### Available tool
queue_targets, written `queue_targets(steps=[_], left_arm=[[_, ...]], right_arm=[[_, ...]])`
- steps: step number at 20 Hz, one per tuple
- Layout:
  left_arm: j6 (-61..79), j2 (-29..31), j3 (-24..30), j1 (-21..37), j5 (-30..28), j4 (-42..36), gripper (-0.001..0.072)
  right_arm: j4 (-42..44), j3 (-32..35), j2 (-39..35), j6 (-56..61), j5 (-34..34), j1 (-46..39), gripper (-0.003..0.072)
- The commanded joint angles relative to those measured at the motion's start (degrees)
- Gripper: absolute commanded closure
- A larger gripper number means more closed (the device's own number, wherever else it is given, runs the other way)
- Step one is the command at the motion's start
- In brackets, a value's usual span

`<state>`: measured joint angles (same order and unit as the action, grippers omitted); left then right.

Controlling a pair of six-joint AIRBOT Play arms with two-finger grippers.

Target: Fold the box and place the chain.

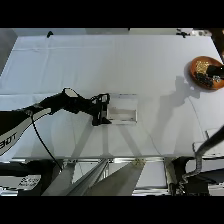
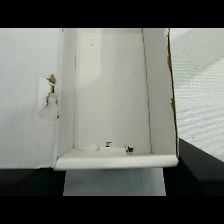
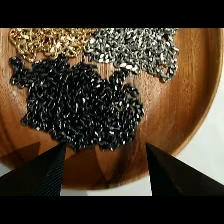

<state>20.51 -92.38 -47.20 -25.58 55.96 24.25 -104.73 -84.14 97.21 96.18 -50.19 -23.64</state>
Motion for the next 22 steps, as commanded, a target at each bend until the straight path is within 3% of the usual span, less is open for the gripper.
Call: queue_targets(steps=[1, 9, 13, 14, 22], left_arm=[[0.0, 0.0, 0.0, 0.0, 0.0, 0.0, 0.0365], [0.0, 0.0, 0.0, 0.0, 0.0, 0.0, 0.0365], [0.0, 0.0, 0.0, 0.0, 0.0, 0.0, 0.0365], [0.0, 0.0, 0.0, 0.0, 0.0, 0.0, 0.0365], [0.0, 0.0, 0.0, 0.0, 0.0, 0.0, 0.0365]], right_arm=[[2.0, -8.7, 10.1, 0.0, -1.5, -1.0, 0.0139], [5.7, -9.0, 15.6, -0.3, -0.8, -1.0, 0.0180], [6.5, -9.0, 14.5, -0.3, -2.4, -1.0, 0.0648], [6.4, -9.0, 13.7, -0.3, -2.8, -1.0, 0.0675], [6.8, -9.0, -1.2, -0.7, -3.7, -0.9, 0.0676]])
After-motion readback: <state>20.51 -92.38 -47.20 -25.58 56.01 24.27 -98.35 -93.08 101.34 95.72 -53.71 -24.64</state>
